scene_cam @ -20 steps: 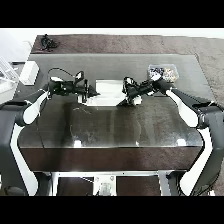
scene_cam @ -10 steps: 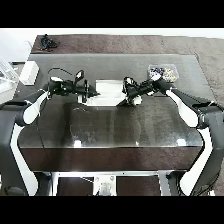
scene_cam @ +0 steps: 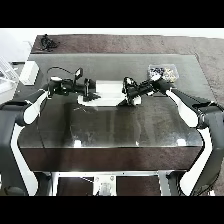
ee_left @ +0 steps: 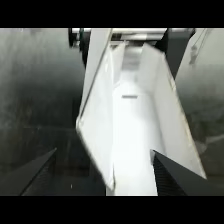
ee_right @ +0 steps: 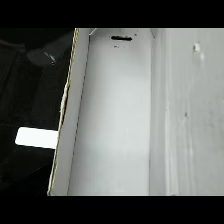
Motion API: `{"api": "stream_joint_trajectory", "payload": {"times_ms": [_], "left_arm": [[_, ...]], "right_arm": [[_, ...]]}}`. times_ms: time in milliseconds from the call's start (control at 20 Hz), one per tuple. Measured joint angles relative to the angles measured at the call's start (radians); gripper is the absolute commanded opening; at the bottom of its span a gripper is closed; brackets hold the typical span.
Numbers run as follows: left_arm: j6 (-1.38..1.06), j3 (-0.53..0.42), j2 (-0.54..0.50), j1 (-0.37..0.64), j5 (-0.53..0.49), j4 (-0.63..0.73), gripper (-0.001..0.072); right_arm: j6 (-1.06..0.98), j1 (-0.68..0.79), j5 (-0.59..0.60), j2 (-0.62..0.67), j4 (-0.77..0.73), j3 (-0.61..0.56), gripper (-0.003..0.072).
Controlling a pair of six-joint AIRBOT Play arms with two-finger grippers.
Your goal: Fold the box and place the chain.
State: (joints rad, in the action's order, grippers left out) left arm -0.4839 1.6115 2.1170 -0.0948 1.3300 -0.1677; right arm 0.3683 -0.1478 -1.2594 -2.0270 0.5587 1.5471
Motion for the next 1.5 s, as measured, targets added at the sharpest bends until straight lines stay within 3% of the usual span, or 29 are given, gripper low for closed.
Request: {"api": "stream_joint_trajectory", "payload": {"times_ms": [200,250,350,550,700,900,1100,1300,1500], "left_arm": [[0.019,0.073,-0.001,0.038,0.155,0.013,0.0648],[0.031,0.091,-0.005,0.053,0.191,0.013,0.0512],[0.048,0.12,-0.027,0.088,0.267,0.016,0.0011],[0.072,0.134,-0.132,0.121,0.41,-0.016,0.0012],[0.121,0.068,-0.27,0.105,0.381,-0.084,0.0012],[0.111,-0.163,-0.465,0.042,0.158,-0.135,0.0014],[0.072,-0.347,-0.518,-0.021,-0.105,-0.14,0.0017],[0.004,-0.394,-0.476,-0.043,-0.249,-0.024,0.0016],[-0.029,-0.359,-0.418,-0.05,-0.335,0.035,0.0016]], "right_arm": [[0.0,0.0,0.001,0.0,0.0,0.0,0.0584],[0.0,0.0,0.001,0.0,0.0,0.0,0.0583],[0.0,0.0,0.001,0.0,0.0,0.0,0.0584],[0.0,0.0,0.002,0.0,0.0,0.0,0.0584],[0.0,0.0,0.002,0.0,0.0,0.0,0.0584],[0.0,0.0,0.002,0.0,0.0,0.0,0.0584],[0.0,0.0,0.002,0.0,0.0,0.0,0.0584],[0.0,0.0,0.002,0.0,0.0,0.0,0.0584],[0.0,0.0,0.002,0.0,0.0,0.0,0.0584]]}}
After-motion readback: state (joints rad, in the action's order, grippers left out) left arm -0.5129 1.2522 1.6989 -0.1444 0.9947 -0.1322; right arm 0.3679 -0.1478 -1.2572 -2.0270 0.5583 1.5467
